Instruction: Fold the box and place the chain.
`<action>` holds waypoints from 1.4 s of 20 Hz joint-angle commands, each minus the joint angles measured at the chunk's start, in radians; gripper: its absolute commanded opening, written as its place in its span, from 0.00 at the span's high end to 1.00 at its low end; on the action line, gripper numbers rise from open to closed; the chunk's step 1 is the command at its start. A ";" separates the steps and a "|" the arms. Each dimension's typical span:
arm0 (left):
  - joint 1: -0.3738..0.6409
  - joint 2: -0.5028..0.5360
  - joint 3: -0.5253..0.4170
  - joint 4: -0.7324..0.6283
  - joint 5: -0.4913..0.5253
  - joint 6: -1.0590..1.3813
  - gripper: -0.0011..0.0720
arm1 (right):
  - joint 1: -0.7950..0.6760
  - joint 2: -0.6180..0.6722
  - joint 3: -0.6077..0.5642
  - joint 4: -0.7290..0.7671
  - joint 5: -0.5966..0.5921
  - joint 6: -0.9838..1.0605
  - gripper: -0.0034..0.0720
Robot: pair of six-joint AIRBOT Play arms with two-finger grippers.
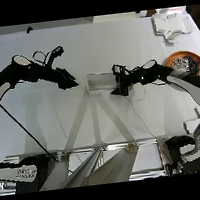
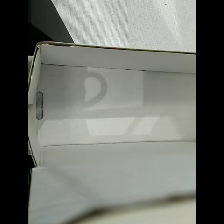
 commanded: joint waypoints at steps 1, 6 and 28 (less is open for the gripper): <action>0.004 -0.035 -0.004 -0.053 0.015 0.310 0.02 | 0.001 0.000 0.000 0.000 0.000 0.000 0.27; -0.009 -0.061 -0.004 -0.073 -0.004 0.625 0.02 | 0.001 0.000 0.000 0.000 0.000 0.000 0.27; -0.129 -0.138 -0.004 -0.118 0.047 0.722 0.02 | 0.001 0.000 0.000 0.000 0.000 0.000 0.27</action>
